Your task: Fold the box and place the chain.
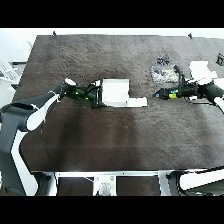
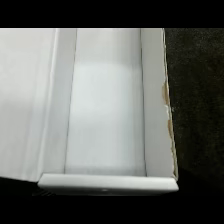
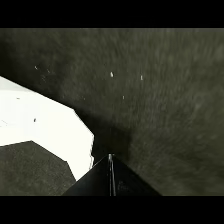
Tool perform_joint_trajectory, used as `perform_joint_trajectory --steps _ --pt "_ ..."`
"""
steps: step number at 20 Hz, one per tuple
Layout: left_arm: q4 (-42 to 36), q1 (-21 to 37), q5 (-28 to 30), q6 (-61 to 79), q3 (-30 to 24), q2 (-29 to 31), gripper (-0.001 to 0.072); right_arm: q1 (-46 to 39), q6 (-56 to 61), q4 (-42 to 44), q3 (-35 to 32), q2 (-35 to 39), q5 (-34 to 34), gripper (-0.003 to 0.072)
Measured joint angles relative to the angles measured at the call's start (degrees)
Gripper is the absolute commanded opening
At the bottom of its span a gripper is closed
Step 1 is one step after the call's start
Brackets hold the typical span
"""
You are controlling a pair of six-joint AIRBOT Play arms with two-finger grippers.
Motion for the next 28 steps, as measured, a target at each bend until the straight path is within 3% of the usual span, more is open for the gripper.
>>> perform_joint_trajectory --steps 9,15,17,23,26,28 --pt "0.0 0.0 0.0 0.0 0.0 0.0 0.0239 7.1 3.6 0.4 0.4 -5.4 0.3 0.0018" --pt "-0.1 0.0 0.0 0.0 0.0 0.0 0.024 11.7 7.2 2.5 4.8 -5.7 1.2 0.0028" --pt "-0.1 0.0 0.0 0.0 0.0 0.0 0.0239 12.4 8.2 4.0 6.0 -5.6 2.3 0.0324" --pt "-0.1 0.0 0.0 0.0 0.0 0.0 0.024 13.3 8.9 6.9 7.5 -5.6 5.4 0.0333" --pt "-0.1 0.0 0.0 0.0 0.0 0.0 0.024 13.9 9.0 7.3 7.6 -5.6 6.1 0.043" --pt "-0.1 0.0 0.0 0.0 0.0 0.0 0.0239 14.6 9.0 7.5 7.7 -5.6 6.4 0.0431"
